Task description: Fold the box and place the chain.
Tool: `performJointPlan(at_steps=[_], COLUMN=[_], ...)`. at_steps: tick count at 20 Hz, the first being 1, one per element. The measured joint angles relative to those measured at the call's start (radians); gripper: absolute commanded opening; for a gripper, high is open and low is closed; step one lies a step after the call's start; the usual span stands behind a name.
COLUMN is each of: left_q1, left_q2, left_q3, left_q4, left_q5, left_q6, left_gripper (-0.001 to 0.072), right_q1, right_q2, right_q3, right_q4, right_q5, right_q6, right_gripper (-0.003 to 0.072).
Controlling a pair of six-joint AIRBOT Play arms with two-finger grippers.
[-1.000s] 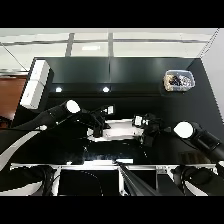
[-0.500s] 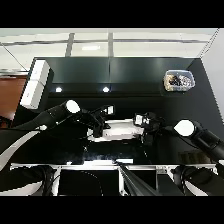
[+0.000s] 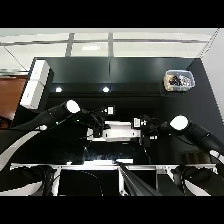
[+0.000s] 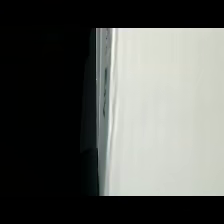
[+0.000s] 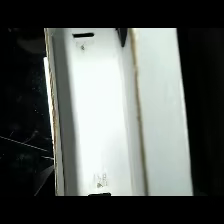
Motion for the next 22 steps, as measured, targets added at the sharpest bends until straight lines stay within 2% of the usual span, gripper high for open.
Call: performJointPlan(at_steps=[8,22], left_q1=[0.000,0.000], left_q2=[0.000,0.000], left_q3=[0.000,0.000], left_q4=[-0.001,-0.001], left_q5=[0.003,0.003], left_q6=[-0.003,-0.003], left_gripper=[0.0028,0.0028], right_q1=[-0.019,-0.069], right_q2=[-0.071,-0.094], right_q3=[-0.003,-0.020], right_q4=[-0.002,0.003], right_q5=[0.003,-0.006], right_q6=[-0.043,-0.085], right_gripper=[0.0633,0.0633])
